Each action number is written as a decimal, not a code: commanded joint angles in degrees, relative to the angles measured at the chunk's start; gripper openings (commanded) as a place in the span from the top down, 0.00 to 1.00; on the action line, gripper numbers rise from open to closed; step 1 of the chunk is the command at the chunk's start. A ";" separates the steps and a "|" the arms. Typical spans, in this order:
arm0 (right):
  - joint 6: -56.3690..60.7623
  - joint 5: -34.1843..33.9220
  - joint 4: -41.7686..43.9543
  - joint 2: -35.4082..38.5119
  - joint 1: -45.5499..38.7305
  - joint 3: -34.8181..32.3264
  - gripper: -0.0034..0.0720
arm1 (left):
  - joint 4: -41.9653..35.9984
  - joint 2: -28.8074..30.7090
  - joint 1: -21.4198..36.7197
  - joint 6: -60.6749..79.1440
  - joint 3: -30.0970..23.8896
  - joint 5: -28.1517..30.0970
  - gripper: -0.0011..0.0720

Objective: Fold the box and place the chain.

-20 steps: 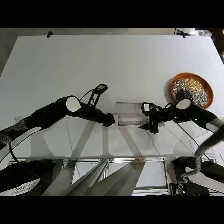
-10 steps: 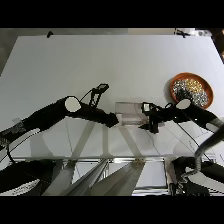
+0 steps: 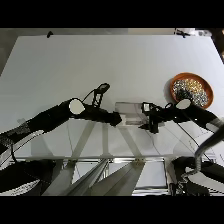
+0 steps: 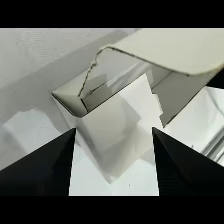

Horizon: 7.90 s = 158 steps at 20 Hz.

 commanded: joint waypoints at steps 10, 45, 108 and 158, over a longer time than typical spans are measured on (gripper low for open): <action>0.02 0.00 0.02 0.00 0.02 0.00 0.41 | 25.79 -3.08 -5.51 -26.56 7.21 -2.19 0.31; 0.02 0.00 0.02 0.02 0.02 0.00 0.41 | 35.89 -23.63 -9.60 -47.98 34.75 -34.91 0.43; 0.02 0.00 0.00 0.02 0.02 0.00 0.41 | 5.95 -8.28 0.26 68.32 2.60 -1.86 0.00; 0.02 -0.04 0.15 0.02 0.02 0.00 0.41 | -9.33 -11.06 -0.68 80.30 2.49 -6.91 0.86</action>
